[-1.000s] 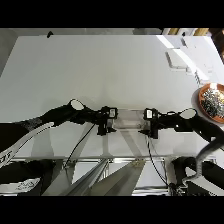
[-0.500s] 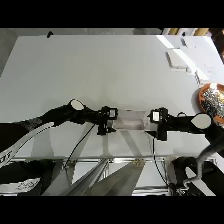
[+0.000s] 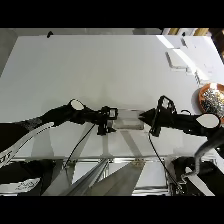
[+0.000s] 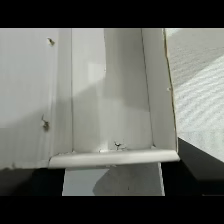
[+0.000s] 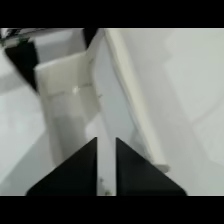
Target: Fold the box and place the chain.
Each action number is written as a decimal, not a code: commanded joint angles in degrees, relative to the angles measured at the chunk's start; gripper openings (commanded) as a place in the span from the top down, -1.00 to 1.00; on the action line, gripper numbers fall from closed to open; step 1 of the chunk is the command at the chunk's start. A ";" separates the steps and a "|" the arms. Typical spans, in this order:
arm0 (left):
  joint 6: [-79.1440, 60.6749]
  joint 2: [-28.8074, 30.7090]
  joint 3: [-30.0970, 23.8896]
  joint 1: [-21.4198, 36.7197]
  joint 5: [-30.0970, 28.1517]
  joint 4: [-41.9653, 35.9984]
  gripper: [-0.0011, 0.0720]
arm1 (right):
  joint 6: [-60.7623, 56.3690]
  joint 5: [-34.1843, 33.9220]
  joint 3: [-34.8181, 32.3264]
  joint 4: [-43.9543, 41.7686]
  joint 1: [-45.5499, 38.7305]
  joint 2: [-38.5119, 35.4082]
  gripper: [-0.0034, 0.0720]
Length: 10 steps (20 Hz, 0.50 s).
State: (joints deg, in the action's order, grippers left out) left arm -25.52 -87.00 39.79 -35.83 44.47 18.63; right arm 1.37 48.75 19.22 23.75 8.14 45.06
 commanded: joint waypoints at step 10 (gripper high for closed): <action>0.00 -0.04 0.04 0.02 -0.07 0.00 0.22 | -2.51 -9.09 0.31 -9.77 0.00 13.94 0.76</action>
State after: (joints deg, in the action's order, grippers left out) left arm -25.41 -87.00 39.79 -35.83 44.38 18.52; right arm 0.19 37.80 19.38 14.13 8.14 60.12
